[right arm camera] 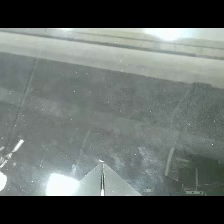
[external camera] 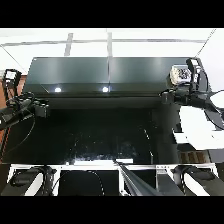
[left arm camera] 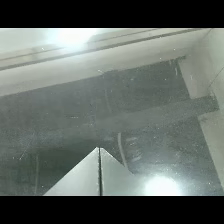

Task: Fold the box and place the chain.

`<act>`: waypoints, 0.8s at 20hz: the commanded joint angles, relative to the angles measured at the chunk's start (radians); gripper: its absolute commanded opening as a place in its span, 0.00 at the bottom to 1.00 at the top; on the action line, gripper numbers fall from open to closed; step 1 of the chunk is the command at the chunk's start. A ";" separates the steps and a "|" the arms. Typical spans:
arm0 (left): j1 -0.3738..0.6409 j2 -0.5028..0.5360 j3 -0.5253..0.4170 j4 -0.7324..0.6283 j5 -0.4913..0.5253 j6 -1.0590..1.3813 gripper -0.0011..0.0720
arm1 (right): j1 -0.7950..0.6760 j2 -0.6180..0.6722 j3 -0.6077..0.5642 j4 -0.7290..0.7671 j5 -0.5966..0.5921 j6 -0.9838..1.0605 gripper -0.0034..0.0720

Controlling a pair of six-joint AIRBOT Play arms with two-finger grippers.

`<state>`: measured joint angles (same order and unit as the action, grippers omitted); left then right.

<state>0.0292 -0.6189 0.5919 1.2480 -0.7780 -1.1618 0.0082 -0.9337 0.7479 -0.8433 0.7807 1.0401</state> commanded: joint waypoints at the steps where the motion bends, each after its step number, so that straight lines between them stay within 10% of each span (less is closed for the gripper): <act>1: 0.000 0.001 0.000 0.000 0.000 0.000 0.05 | 0.001 0.000 0.000 0.000 0.000 0.000 0.07; 16: -0.002 -0.016 -0.005 -0.200 0.150 0.003 0.05 | 0.001 0.000 0.000 0.076 -0.012 0.000 0.07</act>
<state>0.0288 -0.6239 0.5907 1.1751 -0.7052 -1.1606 0.0082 -0.9337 0.7479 -0.8192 0.7792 1.0397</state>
